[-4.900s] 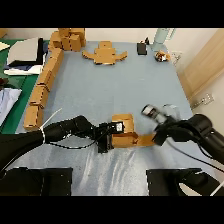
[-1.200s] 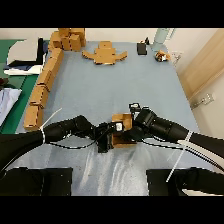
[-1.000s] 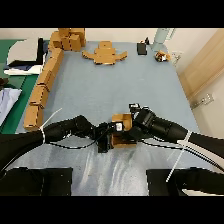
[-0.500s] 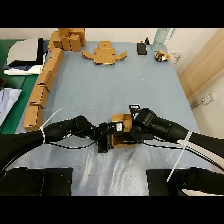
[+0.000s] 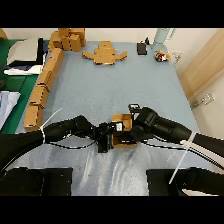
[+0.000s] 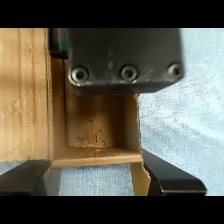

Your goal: Fold the box.

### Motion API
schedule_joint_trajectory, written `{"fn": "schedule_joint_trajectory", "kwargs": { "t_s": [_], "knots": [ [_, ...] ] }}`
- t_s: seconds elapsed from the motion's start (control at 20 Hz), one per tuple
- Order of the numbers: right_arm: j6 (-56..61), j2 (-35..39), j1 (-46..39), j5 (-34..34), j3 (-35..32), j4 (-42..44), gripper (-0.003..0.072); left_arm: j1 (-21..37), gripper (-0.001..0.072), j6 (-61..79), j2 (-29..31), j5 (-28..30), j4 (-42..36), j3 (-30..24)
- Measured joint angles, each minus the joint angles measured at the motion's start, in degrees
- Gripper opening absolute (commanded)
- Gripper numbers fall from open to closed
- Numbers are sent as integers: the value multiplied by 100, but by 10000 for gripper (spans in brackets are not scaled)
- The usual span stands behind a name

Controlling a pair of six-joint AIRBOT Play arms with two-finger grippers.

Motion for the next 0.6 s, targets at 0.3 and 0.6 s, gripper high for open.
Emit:
{"fn": "schedule_joint_trajectory", "kwargs": {
  "t_s": [0.3, 0.6],
  "knots": [
    [-105, 629, -160, -426, 81, 15, 409, 0, 366, -2, 0, 0, 0, 0],
    [-350, 981, -739, -721, 92, -199, 4, 0, 367, -2, 0, 0, -2, 0]
  ]
}}
